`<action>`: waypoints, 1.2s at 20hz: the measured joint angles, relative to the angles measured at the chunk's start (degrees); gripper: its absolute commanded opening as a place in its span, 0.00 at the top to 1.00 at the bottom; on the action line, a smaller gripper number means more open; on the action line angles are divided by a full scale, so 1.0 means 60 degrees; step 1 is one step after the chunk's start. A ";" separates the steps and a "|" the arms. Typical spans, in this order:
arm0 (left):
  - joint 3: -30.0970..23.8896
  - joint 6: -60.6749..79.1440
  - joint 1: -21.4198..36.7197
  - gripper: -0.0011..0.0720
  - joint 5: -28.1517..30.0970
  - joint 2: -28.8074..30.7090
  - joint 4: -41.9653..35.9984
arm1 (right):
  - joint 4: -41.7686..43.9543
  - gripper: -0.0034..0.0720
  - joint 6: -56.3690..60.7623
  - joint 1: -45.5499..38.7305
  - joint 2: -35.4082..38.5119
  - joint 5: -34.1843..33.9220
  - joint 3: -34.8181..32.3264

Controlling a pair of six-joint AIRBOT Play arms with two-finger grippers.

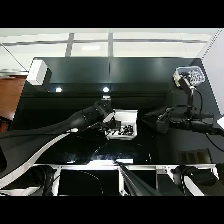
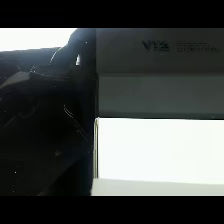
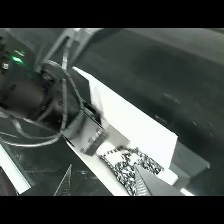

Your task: Fold the box and place the chain.

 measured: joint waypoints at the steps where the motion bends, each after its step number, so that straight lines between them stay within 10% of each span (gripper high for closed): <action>1: 0.0095 -0.0073 -0.0007 0.95 -0.0022 0.0033 0.0051 | 0.0004 0.36 0.0004 -0.0208 0.0000 0.0157 0.0000; 6: 0.0331 -0.0058 0.0004 0.90 -0.0117 0.0080 0.0095 | -0.0007 0.36 0.0066 -0.0656 0.0000 0.0517 0.0000; 8: 0.0361 -0.0124 0.0004 0.44 -0.0087 0.0087 0.0102 | -0.0011 0.36 0.0069 -0.0710 0.0000 0.0576 0.0000; 9: 0.0368 -0.0178 0.0004 0.39 -0.0080 0.0087 0.0098 | -0.0011 0.36 0.0073 -0.0725 0.0000 0.0586 0.0000; 18: 0.0732 0.3078 0.0076 0.39 -0.1610 0.1239 -0.0499 | -0.0018 0.36 0.0069 -0.0761 0.0000 0.0619 0.0000; 24: -0.1147 0.6841 0.2211 0.40 -0.2280 0.3650 -0.1971 | -0.0018 0.36 0.0066 -0.0761 0.0000 0.0419 0.0000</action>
